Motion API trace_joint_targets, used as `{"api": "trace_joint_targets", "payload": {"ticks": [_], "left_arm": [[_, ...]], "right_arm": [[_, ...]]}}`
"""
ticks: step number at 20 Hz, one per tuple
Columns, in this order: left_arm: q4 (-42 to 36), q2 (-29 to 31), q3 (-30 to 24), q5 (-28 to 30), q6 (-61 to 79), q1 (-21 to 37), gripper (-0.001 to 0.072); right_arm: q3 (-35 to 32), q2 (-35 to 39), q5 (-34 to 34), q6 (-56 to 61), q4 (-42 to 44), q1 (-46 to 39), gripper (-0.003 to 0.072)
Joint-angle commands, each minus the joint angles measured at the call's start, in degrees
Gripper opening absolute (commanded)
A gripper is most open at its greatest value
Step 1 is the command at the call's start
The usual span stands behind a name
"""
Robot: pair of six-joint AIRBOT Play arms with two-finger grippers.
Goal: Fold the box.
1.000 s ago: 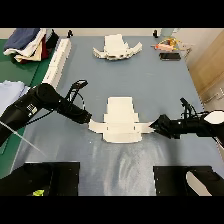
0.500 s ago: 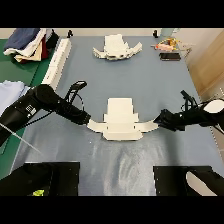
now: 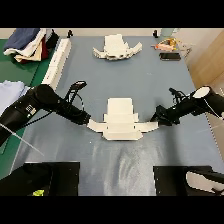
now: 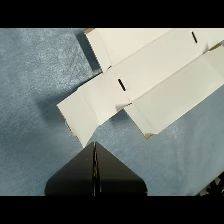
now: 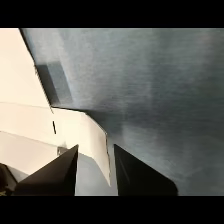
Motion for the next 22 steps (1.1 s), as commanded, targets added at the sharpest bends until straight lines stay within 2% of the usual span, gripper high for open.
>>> {"api": "trace_joint_targets", "payload": {"ticks": [1,4,6,7,8,9,10,11,12,13,15,18,22], "left_arm": [[0.02,0.02,0.0,-0.07,-0.48,0.02,0.0017],[0.02,0.02,0.0,0.15,-2.05,0.04,0.0017],[0.0,0.02,0.0,0.57,-2.86,0.04,0.0017],[0.0,0.02,0.0,0.72,-2.86,0.04,0.0017],[0.0,0.02,0.0,0.92,-2.95,0.07,0.0017],[0.0,0.02,0.0,1.22,-2.97,0.07,0.0018],[0.02,0.02,0.0,1.64,-2.97,0.11,0.0018],[0.04,0.02,0.0,2.14,-2.95,0.13,0.0047],[0.02,0.0,0.0,2.71,-3.04,0.26,0.0328],[0.02,0.0,0.0,3.28,-3.58,0.63,0.053],[0.02,-0.09,0.0,3.87,-3.63,1.99,0.0402],[-0.42,-2.19,0.0,5.62,-3.17,5.53,0.0406],[-10.4,-9.79,0.04,5.6,8.24,9.11,0.0415]], "right_arm": [[0.59,-5.97,5.25,-7.21,6.88,0.2,0.0285],[0.57,-6.34,5.7,-7.58,7.17,1.2,0.028],[0.57,-6.34,4.92,-8.68,7.45,2.62,0.0151],[0.55,-6.34,4.15,-8.72,7.43,3.45,0.0151],[0.52,-6.34,3.21,-9.27,7.45,4.37,0.0102],[0.52,-6.34,2.56,-10.29,7.52,5.2,0.0002],[0.52,-6.32,1.9,-11.32,7.63,6.03,0.0002],[0.39,-6.25,1.68,-12.9,7.8,7.13,0.0001],[-0.26,-5.73,1.62,-15.23,8.2,8.37,0.0001],[-1.55,-4.68,0.48,-16.85,8.63,9.66,0.0],[-6.21,-0.81,-6.05,-17.86,9.18,12.68,0.0],[-12.72,5.09,-15.56,-18.56,9.38,17.25,0.0],[-13.88,6.56,-17.46,-18.53,9.99,19.1,0.0]]}}
